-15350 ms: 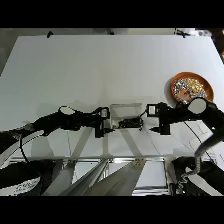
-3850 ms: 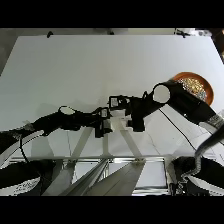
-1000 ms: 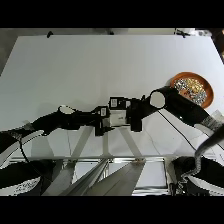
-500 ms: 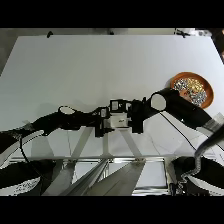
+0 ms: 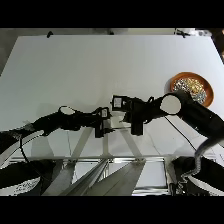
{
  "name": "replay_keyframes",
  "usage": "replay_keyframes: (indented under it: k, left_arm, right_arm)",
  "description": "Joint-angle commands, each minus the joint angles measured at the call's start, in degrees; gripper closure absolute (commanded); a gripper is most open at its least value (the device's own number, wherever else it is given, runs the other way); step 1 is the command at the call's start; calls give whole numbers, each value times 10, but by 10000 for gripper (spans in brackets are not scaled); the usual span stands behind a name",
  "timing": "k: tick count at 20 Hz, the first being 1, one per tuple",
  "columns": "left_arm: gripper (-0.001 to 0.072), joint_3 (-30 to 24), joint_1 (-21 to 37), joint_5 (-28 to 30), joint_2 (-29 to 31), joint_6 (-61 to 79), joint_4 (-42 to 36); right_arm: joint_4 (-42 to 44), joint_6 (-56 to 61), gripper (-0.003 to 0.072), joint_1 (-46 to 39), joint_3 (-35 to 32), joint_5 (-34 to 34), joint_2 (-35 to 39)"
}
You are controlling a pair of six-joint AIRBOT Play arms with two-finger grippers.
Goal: Fold the box and place the chain.
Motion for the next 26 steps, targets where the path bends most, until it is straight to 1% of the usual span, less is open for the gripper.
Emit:
replay_keyframes:
  k: [1,3,7,12,26]
  left_arm:
    - [501,0,0,1,0,0,0]
    - [501,0,0,1,0,0,0]
    - [501,0,0,1,0,0,0]
    - [501,0,0,1,0,0,0]
    - [501,0,1,1,0,0,0]
  right_arm:
    - [64,-5,678,0,-47,-50,-5]
    - [85,-4,678,0,-64,-92,-5]
    - [88,-4,678,0,-66,-128,-5]
    - [87,-4,678,0,-70,-127,-5]
    - [92,-4,679,1,-150,-139,-5]
